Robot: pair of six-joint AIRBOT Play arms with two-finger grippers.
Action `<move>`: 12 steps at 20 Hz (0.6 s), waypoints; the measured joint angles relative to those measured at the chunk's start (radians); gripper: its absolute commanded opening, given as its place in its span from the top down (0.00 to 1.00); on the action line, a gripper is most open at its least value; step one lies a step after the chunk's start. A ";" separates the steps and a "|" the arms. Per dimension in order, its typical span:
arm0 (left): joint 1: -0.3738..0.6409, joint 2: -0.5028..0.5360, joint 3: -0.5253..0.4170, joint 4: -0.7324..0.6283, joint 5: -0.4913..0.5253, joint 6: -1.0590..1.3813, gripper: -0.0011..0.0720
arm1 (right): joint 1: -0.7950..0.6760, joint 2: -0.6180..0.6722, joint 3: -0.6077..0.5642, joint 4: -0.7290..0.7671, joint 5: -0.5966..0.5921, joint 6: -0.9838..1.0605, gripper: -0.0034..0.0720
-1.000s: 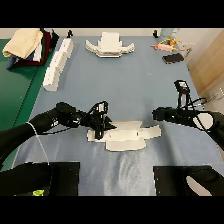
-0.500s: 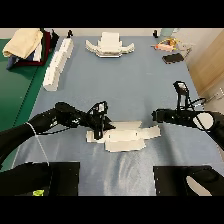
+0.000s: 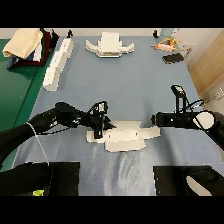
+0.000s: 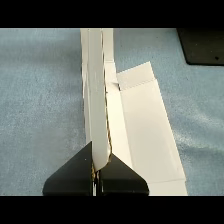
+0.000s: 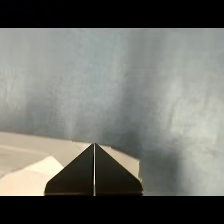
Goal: Fold the box.
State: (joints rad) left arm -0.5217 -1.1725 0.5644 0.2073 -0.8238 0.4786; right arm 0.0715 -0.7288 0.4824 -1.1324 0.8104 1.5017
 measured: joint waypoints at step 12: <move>0.000 0.000 0.000 0.001 0.002 0.000 0.97 | 0.567 0.154 -0.048 -0.171 0.235 -0.368 0.09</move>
State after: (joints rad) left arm -0.5217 -1.1725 0.5644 0.2081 -0.8219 0.4786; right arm 0.6384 -0.5743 0.4347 -1.3037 1.0458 1.1339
